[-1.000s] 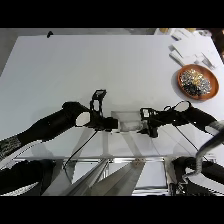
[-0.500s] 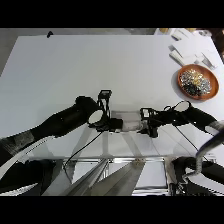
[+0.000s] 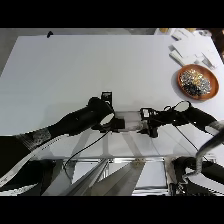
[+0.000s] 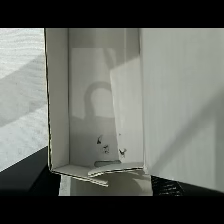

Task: Fold the box and place the chain.

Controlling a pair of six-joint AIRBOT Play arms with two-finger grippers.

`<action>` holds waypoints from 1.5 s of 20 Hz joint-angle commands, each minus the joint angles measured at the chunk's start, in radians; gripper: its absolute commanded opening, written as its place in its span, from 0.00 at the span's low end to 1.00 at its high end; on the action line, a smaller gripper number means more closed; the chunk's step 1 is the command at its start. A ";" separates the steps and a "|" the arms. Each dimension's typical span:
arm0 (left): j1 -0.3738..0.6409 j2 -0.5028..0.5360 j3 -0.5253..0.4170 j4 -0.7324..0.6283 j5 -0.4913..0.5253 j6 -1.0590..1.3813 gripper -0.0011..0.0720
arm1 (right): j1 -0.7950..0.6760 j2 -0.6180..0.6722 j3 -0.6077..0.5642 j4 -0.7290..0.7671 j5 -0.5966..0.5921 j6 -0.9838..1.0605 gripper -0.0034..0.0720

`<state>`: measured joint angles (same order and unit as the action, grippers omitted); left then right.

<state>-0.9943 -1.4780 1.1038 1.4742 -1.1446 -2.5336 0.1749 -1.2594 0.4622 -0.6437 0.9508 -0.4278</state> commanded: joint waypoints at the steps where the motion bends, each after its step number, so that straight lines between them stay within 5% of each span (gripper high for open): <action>1: -0.004 -0.039 0.042 0.041 -0.034 -0.055 0.35 | 0.000 0.000 0.001 0.000 0.000 0.000 0.58; 11: -0.011 -0.150 0.125 0.027 -0.087 -0.050 0.35 | 0.000 0.000 0.001 0.000 0.000 0.000 0.58; 15: -0.017 -0.161 0.125 0.048 -0.078 -0.044 0.19 | 0.000 0.000 0.001 0.000 0.000 0.000 0.58; 20: -0.024 -0.184 0.125 0.027 -0.084 -0.029 0.16 | 0.000 0.000 0.001 0.000 0.000 0.000 0.58; 21: -0.024 -0.185 0.125 0.025 -0.086 -0.028 0.02 | 0.000 0.000 0.001 0.000 0.000 0.000 0.58; 25: -0.022 -0.185 0.125 0.026 -0.094 -0.028 0.03 | 0.000 0.000 0.001 0.000 0.000 0.000 0.58; 28: -0.021 -0.179 0.125 0.026 -0.094 -0.024 0.31 | 0.000 0.000 0.001 0.000 0.000 0.000 0.58; 30: -0.014 -0.169 0.125 0.023 -0.095 0.001 0.29 | 0.000 0.000 0.001 0.000 0.000 0.000 0.58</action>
<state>-1.0142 -1.6569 1.2282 1.5017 -1.2411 -2.5557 0.1745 -1.2594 0.4622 -0.6445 0.9512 -0.4286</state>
